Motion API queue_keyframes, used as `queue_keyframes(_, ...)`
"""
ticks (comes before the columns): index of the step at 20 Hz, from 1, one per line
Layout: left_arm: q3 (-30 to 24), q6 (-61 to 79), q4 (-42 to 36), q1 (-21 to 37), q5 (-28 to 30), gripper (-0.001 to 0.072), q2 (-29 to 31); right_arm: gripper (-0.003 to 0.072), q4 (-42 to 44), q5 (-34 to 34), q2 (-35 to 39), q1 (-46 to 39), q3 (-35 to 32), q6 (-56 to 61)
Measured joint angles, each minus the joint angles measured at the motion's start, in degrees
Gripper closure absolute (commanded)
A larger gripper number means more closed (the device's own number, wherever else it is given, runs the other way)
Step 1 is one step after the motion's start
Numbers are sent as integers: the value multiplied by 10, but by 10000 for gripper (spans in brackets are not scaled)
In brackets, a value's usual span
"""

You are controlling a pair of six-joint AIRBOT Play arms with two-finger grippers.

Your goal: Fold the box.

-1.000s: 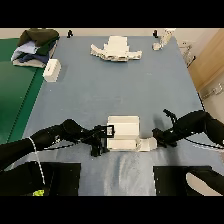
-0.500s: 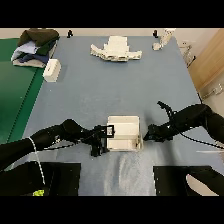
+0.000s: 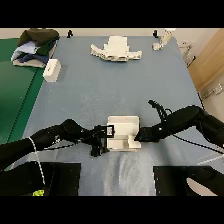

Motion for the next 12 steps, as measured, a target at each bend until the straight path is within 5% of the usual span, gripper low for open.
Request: queue_keyframes(12,0,0,0,0,0,186,0,263,-230,65,-56,191,68,306)
